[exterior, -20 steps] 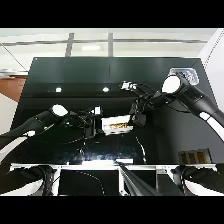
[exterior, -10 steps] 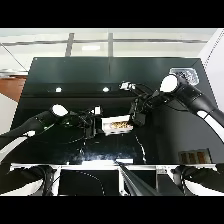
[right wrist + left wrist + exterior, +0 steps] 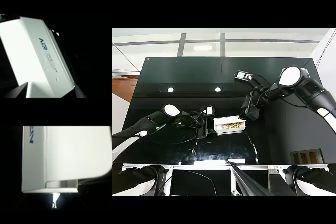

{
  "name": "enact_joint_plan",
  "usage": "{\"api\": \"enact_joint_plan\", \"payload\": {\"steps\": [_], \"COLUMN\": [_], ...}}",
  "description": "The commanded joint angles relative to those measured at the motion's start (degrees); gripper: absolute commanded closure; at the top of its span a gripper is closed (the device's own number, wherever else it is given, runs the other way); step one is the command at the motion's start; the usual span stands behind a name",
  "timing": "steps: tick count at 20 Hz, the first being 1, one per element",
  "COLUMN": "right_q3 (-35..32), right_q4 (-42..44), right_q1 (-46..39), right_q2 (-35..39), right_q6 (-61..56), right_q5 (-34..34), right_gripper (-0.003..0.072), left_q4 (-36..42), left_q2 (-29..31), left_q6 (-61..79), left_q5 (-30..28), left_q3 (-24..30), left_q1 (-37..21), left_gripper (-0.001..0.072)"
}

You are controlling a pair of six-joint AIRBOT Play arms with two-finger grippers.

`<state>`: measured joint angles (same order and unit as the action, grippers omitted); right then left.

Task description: Fold the box and place the chain.

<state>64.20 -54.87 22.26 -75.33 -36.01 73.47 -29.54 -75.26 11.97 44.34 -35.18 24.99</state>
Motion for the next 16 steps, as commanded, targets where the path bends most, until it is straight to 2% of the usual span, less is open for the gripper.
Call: {"api": "enact_joint_plan", "payload": {"steps": [1, 3, 8, 16], "right_q3": [-1.7, -1.7, -1.7, -1.7], "right_q4": [0.3, 0.3, -0.2, -2.5], "right_q1": [0.1, 0.3, 0.2, 0.2], "right_q2": [-3.1, -3.6, -3.5, -3.4], "right_q6": [-0.2, -0.2, 1.1, -2.6], "right_q5": [-2.3, -1.7, 7.9, 8.8], "right_gripper": [-0.0008, -0.0009, -0.0009, -0.0009], "left_q4": [0.0, 0.0, 0.0, 0.0], "left_q2": [0.0, 0.0, 0.0, 0.0], "left_q6": [0.0, 0.0, 0.0, 0.0], "left_q5": [0.0, 0.0, 0.0, 0.0], "left_q3": [0.0, 0.0, 0.0, 0.0], "left_q1": [0.0, 0.0, 0.0, 0.0], "left_gripper": [0.0246, 0.0246, 0.0246, 0.0246]}}
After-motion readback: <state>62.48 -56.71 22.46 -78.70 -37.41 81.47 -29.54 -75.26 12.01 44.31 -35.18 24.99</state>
